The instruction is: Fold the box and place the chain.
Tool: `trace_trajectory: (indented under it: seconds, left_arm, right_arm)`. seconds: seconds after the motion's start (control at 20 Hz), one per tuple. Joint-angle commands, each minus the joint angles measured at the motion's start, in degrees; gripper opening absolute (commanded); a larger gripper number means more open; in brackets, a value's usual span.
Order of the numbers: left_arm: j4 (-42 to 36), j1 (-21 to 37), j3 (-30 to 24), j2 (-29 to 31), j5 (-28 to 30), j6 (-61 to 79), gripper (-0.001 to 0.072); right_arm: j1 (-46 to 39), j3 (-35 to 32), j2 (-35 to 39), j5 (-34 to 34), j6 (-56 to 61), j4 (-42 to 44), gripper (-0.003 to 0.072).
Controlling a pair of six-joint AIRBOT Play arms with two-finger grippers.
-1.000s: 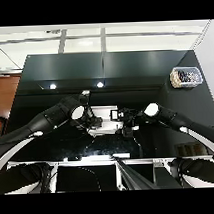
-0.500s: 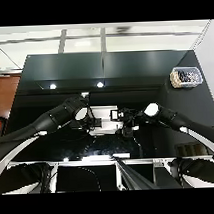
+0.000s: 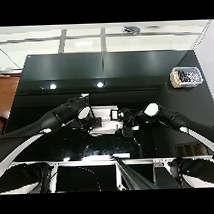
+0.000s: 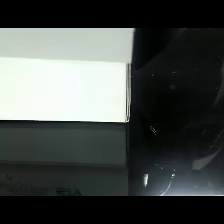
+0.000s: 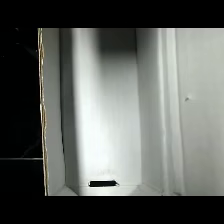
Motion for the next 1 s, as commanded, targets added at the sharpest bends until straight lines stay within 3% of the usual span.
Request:
trace_trajectory:
  seconds: [0.0,0.15,0.2,0.25,0.3,0.55,0.65,0.75,0.8,0.95]
  left_arm:
    - [0.17,0.0,1.53,-0.46,0.35,-0.11,0.0026]
    - [0.13,0.02,1.73,-0.52,-0.04,-0.11,0.006]
    - [0.13,0.02,1.73,-0.52,-0.04,-0.13,0.0257]
    - [0.15,0.02,1.73,-0.52,-0.04,-0.13,0.0374]
    - [0.17,0.02,1.73,-0.52,-0.09,-0.13,0.0376]
    - [0.13,0.0,1.73,-1.57,-1.29,-1.53,0.0358]
    - [0.2,0.0,1.73,-1.68,-1.22,-1.51,0.0219]
    - [0.17,0.0,1.73,-1.68,-1.16,-1.51,0.0195]
    - [0.15,0.0,1.73,-1.68,-1.16,-1.4,0.0023]
    - [0.13,0.0,1.73,-1.68,-1.14,-1.33,0.0026]
  right_arm:
    - [-0.02,0.0,-0.04,0.04,-0.02,-0.02,0.0225]
    - [-0.02,0.0,-0.04,0.04,-0.02,-0.02,0.0225]
    - [-0.02,0.0,-0.04,0.04,-0.02,-0.02,0.0225]
    - [-0.02,0.0,-0.04,0.04,-0.02,-0.02,0.0225]
    - [-0.02,0.0,-0.04,0.04,-0.02,-0.02,0.0225]
    - [-0.02,0.0,-0.04,0.04,-0.02,-0.02,0.0225]
    - [-0.02,0.0,-0.04,0.04,-0.02,-0.02,0.0225]
    - [-0.02,0.0,-0.04,0.04,-0.02,-0.02,0.0224]
    - [-0.02,0.0,-0.04,0.04,-0.02,-0.02,0.0225]
    - [-0.02,0.0,-0.04,0.07,-0.04,-0.02,0.0224]
